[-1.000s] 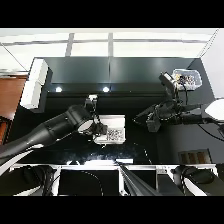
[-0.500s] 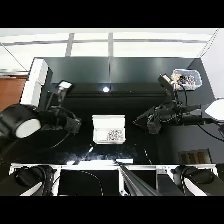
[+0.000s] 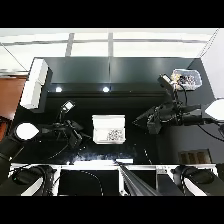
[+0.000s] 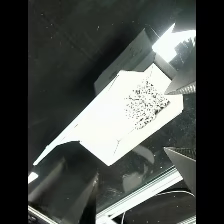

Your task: Fold the box and place the chain.

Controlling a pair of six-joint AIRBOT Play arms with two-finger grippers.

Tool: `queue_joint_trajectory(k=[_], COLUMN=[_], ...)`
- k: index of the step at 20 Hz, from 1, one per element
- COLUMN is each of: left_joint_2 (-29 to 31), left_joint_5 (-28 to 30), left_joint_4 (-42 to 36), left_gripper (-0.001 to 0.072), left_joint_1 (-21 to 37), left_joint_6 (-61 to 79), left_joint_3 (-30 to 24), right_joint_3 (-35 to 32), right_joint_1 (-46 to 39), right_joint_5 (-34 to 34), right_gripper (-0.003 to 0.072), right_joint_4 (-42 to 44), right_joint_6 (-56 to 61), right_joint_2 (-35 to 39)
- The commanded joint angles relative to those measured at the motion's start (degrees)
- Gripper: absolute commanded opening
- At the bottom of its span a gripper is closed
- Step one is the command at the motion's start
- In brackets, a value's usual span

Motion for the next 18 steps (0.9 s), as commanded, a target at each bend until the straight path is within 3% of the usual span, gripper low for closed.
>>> queue_joint_trajectory(k=[1, 6, 12, 18], left_joint_2=[-0.66, -2.62, -8.11, -13.73], left_joint_5=[8.55, 2.03, -0.48, -0.22], left_joint_4=[-4.26, 0.20, -6.05, -7.63], left_gripper=[0.0707, 0.0701, 0.0695, 0.0703], left_joint_1=[0.46, -0.85, -4.28, -4.48], left_joint_6=[11.26, 23.71, 43.65, 44.09], left_joint_3=[-1.20, -1.20, -1.14, -0.52], right_joint_3=[0.00, 0.00, 0.00, 0.00], right_joint_1=[-0.02, -0.02, -0.02, -0.02], right_joint_5=[0.02, -2.16, -3.41, -3.34], right_gripper=[0.0389, 0.0389, 0.0389, 0.0389], right_joint_4=[0.02, 0.02, 0.02, 0.04], right_joint_6=[0.02, 0.00, 0.00, 0.00], right_joint_2=[0.02, 0.02, 0.02, 0.02])
